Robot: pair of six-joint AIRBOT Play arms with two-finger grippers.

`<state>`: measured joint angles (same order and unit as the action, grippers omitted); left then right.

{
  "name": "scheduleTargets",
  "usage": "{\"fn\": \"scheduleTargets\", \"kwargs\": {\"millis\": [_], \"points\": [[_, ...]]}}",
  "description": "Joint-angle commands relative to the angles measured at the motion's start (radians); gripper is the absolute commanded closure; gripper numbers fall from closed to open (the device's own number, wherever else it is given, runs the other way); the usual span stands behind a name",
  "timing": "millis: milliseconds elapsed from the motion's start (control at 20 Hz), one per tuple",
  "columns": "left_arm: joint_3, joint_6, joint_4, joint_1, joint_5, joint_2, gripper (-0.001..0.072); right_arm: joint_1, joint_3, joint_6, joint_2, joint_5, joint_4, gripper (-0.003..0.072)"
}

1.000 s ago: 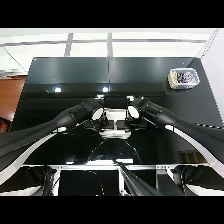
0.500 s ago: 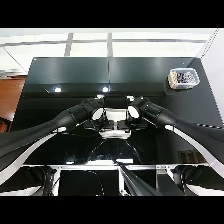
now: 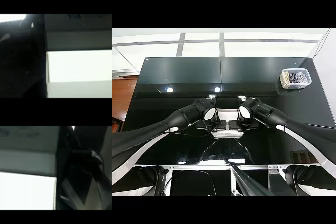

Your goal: Fold the box and place the chain.

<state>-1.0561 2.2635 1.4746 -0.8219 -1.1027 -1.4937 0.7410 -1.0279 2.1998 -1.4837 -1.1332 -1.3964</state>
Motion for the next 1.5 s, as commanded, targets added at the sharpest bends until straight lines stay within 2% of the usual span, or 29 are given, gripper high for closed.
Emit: {"fn": "scheduleTargets", "kwargs": {"millis": [0,200,300,500,700,800,900,1000,1100,1200,1250,1300,1450], "points": [[-0.001,-0.008,0.005,0.001,0.002,0.000,0.0685,0.001,0.000,-0.009,0.000,-0.004,-0.010,0.0674],[-0.001,-0.008,0.005,0.001,0.002,0.000,0.0685,0.001,0.000,-0.009,0.001,-0.005,-0.012,0.0668],[-0.001,-0.008,0.005,0.001,0.002,0.000,0.0685,0.001,0.000,-0.010,0.011,-0.011,-0.015,0.0417],[-0.001,-0.008,0.006,0.001,0.003,0.000,0.0685,0.001,0.000,-0.072,0.096,-0.055,-0.023,0.0421],[-0.001,-0.008,0.006,0.001,0.004,0.000,0.0685,0.000,-0.001,-0.110,0.300,-0.068,-0.066,0.0421],[-0.001,-0.008,0.006,0.001,0.003,0.000,0.0685,0.000,0.000,-0.110,0.405,-0.105,-0.215,0.0422],[-0.001,-0.008,0.006,0.001,0.003,0.000,0.0685,0.000,0.000,-0.111,0.471,-0.157,-0.485,0.0422],[-0.001,-0.008,0.006,0.001,0.003,0.000,0.0685,-0.027,0.004,-0.114,0.481,-0.203,-0.757,0.0422],[-0.001,-0.008,0.006,0.001,0.002,0.000,0.0685,-0.120,0.039,-0.114,0.480,-0.102,-0.853,0.0421],[-0.001,-0.008,0.006,0.001,0.002,0.000,0.0685,-0.259,0.090,-0.080,0.480,0.066,-0.844,0.0419],[-0.001,-0.008,0.006,0.001,0.002,0.000,0.0685,-0.341,0.127,0.013,0.478,0.170,-0.827,0.0274],[-0.001,-0.008,0.006,0.001,0.003,0.000,0.0685,-0.429,0.154,0.068,0.468,0.250,-0.770,-0.0025],[-0.001,-0.008,0.009,0.003,0.003,0.000,0.0685,-0.640,0.161,-0.046,0.372,0.394,-0.428,-0.0027]]}}
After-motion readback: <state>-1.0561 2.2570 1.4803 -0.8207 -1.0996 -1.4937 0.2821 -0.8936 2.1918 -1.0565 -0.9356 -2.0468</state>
